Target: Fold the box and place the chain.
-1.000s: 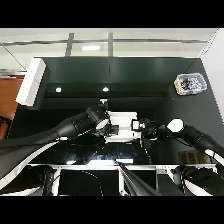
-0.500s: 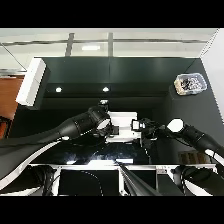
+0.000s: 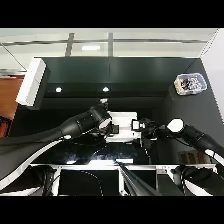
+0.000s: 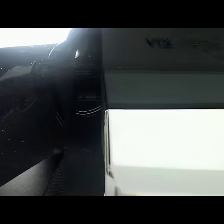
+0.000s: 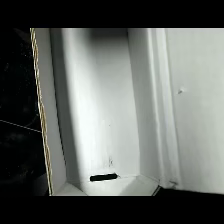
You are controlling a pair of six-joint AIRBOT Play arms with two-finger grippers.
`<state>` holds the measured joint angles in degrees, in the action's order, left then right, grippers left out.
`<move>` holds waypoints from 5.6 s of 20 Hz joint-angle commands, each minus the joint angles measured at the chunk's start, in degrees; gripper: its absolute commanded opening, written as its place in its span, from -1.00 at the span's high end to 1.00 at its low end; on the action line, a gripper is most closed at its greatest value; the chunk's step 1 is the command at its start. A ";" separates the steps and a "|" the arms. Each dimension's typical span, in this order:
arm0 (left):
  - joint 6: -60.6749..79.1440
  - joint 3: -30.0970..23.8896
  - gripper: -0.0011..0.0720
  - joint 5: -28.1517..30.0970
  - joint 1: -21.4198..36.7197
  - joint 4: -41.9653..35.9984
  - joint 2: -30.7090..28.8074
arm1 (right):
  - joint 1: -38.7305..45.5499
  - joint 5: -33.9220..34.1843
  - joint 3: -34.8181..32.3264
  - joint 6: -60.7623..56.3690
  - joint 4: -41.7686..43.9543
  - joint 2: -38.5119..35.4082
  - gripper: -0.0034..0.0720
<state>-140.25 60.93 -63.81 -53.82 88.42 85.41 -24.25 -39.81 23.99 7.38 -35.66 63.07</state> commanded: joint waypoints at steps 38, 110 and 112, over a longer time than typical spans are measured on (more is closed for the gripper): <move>2.67 0.07 0.90 3.26 1.42 -0.61 0.31 | -0.04 -3.04 1.09 -4.87 -12.39 -5.46 -0.75; 2.64 0.07 0.90 3.37 1.42 -0.61 0.31 | 30.88 -30.45 1.73 -67.17 -1.36 5.40 0.88; 2.64 0.07 0.90 3.37 1.42 -0.63 0.31 | 30.77 -31.58 1.73 -64.78 1.07 5.42 0.88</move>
<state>-137.53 60.97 -60.47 -52.42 87.79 85.71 7.27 -70.26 25.74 -61.91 -38.41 67.94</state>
